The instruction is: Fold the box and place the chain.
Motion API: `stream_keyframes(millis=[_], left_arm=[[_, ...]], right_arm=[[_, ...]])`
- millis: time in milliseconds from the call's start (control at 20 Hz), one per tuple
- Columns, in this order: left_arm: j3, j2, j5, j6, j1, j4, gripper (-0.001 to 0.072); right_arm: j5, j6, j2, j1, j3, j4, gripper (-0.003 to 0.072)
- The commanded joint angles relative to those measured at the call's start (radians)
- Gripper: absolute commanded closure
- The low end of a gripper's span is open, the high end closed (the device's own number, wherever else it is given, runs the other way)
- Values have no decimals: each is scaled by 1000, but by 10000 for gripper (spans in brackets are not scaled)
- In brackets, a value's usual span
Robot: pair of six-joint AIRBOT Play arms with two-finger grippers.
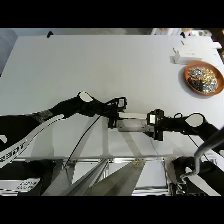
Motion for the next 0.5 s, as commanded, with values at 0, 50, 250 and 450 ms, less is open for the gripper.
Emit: stream_keyframes(millis=[0,50,250,450], left_arm=[[0,0,1,0,-1,0,700],[0,0,1,0,-1,0,700],[0,0,1,0,-1,0,700],[0,0,1,0,-1,0,700]], right_arm=[[16,-19,-33,-2,0,14,33],[16,-18,-37,-2,0,14,33],[20,-63,-64,-2,0,17,53],[35,-64,-76,-19,0,18,167]])
